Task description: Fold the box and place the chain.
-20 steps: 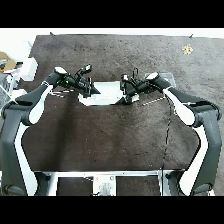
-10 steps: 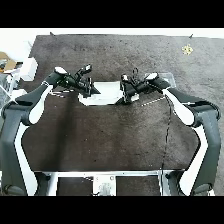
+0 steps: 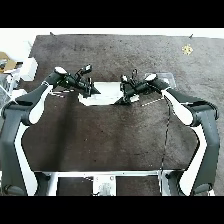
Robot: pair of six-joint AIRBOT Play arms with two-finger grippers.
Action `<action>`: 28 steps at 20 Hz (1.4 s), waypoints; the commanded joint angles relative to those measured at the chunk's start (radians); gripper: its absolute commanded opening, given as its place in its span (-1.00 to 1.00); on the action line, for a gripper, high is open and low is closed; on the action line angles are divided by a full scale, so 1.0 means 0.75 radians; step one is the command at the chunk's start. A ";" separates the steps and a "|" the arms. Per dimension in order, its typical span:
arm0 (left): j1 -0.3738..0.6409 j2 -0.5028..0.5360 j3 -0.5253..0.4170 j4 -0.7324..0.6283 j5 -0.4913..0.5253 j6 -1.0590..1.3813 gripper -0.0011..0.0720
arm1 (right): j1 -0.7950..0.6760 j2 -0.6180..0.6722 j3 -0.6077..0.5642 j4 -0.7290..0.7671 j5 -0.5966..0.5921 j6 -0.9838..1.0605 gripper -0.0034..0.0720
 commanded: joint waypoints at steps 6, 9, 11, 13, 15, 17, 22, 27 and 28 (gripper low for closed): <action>-0.001 -0.001 0.000 0.000 0.001 0.000 -0.93 | -0.001 -0.002 0.000 -0.056 -0.049 0.006 0.28; -0.001 -0.001 0.000 0.000 0.001 -0.001 -0.93 | -0.001 -0.002 0.000 -0.056 -0.047 0.007 0.28; -0.001 -0.001 0.000 0.000 0.001 0.000 -0.93 | -0.001 -0.002 0.000 -0.056 -0.047 0.006 0.28; -0.001 -0.001 0.000 0.000 0.001 -0.001 -0.93 | -0.001 -0.002 0.000 -0.055 -0.047 0.006 0.28; -0.001 -0.001 0.000 -0.001 0.001 0.000 -0.93 | -0.001 -0.002 0.000 -0.055 -0.047 0.006 0.28; -0.001 -0.001 0.000 0.000 0.001 0.000 -0.93 | -0.001 -0.002 0.000 -0.056 -0.047 0.006 0.28; -0.001 -0.001 0.000 0.000 0.002 0.000 -0.93 | 0.001 -0.002 0.000 -0.056 -0.047 0.006 0.28; -0.001 -0.001 0.000 -0.001 -0.007 -0.004 -0.93 | 0.001 -0.002 0.000 -0.055 -0.048 0.006 0.28; -0.001 -0.001 0.000 -0.001 -0.014 -0.004 -0.93 | 0.001 -0.002 0.000 -0.056 -0.048 0.006 0.28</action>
